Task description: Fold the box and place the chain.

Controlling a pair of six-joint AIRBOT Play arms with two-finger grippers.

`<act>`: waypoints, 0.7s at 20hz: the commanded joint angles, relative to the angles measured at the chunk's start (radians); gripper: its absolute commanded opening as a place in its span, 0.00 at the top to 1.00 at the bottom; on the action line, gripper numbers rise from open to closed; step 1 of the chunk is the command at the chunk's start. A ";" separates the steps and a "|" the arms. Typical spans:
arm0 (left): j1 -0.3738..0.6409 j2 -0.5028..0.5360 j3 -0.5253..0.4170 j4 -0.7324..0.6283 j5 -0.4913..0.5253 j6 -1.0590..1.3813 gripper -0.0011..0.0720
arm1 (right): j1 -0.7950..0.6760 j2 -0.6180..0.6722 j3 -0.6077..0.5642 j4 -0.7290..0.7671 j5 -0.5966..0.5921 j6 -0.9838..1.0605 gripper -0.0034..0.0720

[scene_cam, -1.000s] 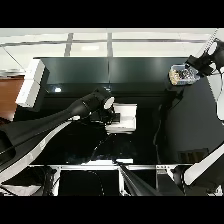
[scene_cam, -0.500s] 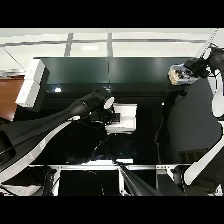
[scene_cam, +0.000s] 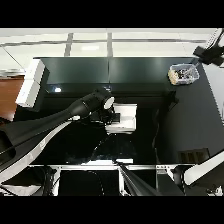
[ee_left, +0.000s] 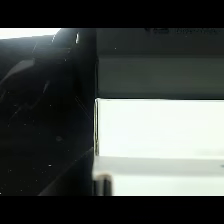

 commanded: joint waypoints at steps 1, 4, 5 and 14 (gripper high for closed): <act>0.000 -0.001 0.001 -0.001 0.000 0.000 0.95 | 0.001 0.180 0.000 0.024 0.051 -0.143 0.92; 0.000 -0.001 0.001 -0.001 0.000 0.000 0.95 | -0.006 0.350 -0.005 0.143 0.056 -0.208 0.92; 0.000 -0.001 0.001 0.000 0.001 0.000 0.95 | -0.005 0.399 -0.005 0.187 0.049 -0.241 0.92; 0.000 -0.001 0.001 0.000 0.003 0.000 0.95 | -0.005 0.743 -0.005 0.609 0.055 -0.359 0.92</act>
